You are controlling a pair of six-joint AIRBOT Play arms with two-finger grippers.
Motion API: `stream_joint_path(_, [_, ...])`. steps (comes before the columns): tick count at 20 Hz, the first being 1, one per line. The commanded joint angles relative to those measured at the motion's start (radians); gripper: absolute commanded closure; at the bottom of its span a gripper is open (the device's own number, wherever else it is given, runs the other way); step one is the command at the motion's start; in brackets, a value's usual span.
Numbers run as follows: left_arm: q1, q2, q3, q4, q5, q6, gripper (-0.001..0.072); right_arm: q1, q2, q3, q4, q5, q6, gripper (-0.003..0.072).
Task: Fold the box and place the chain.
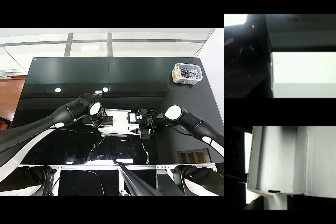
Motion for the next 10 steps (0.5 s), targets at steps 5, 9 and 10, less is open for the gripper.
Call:
stream_joint_path(5, [0.0, 0.0, 0.001, -0.001, 0.004, 0.0, 0.0683, 0.006, -0.021, 0.0, 0.137, 0.009, -0.006, 0.0664])
stream_joint_path(9, [0.0, 0.0, 0.001, -0.001, 0.005, 0.0, 0.0683, 0.057, -0.078, 0.0, 0.249, -0.031, 0.011, 0.0663])
stream_joint_path(10, [0.0, 0.0, 0.001, -0.001, 0.006, 0.0, 0.0683, 0.062, -0.083, 0.0, 0.248, -0.052, 0.029, 0.0664])
